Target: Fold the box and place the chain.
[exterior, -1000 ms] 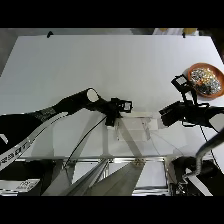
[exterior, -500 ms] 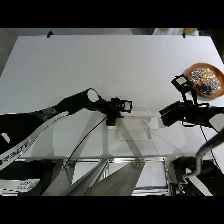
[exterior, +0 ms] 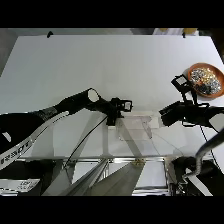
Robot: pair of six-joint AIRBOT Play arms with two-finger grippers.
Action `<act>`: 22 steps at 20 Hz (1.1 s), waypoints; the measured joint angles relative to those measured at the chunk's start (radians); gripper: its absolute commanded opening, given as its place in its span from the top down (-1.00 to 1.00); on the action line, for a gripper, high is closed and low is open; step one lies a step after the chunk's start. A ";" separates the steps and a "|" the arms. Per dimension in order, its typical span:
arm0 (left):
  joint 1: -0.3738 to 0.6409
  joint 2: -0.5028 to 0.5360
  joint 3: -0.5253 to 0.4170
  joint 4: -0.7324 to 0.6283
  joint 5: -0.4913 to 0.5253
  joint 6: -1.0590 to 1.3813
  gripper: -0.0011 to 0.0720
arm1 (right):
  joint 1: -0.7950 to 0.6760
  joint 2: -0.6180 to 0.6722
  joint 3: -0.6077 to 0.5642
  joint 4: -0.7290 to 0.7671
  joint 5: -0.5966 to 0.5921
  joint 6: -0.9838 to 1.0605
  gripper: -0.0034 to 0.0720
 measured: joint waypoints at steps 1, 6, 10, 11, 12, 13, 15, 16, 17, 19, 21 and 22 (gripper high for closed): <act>0.000 0.000 0.000 0.000 0.000 0.000 0.94 | 0.000 0.000 0.000 0.000 0.000 0.000 0.17; 0.000 0.000 0.000 0.001 0.000 -0.003 0.94 | 0.000 0.000 0.000 0.000 0.002 -0.005 0.23; 0.000 0.000 0.000 0.001 -0.001 -0.003 0.94 | 0.000 0.000 0.000 0.001 0.031 -0.063 0.86; 0.000 0.000 0.000 0.001 -0.001 -0.003 0.94 | 0.000 0.000 0.000 0.005 0.043 -0.078 0.85; 0.000 0.000 0.000 0.001 -0.001 -0.003 0.94 | 0.000 0.000 0.000 0.011 0.056 -0.103 0.85; 0.000 0.000 0.000 0.001 -0.001 -0.003 0.94 | 0.000 0.000 -0.002 0.022 0.070 -0.130 0.85; 0.000 0.000 0.000 0.001 -0.001 -0.003 0.94 | 0.000 0.000 -0.006 0.060 0.099 -0.202 0.85; 0.000 0.000 0.000 0.001 -0.001 -0.003 0.94 | 0.000 0.000 -0.012 0.088 0.114 -0.247 0.85; 0.000 0.000 0.000 0.001 -0.001 -0.003 0.94 | 0.002 0.000 -0.021 0.121 0.124 -0.292 0.85; 0.000 0.000 0.000 0.001 -0.001 -0.003 0.94 | 0.018 0.000 -0.044 0.163 0.138 -0.370 0.85; 0.000 0.000 0.000 0.002 -0.001 -0.003 0.94 | 0.055 0.000 -0.077 0.170 0.150 -0.436 0.85; 0.000 0.000 0.000 0.001 -0.001 -0.003 0.94 | 0.073 0.000 -0.093 0.166 0.151 -0.459 0.85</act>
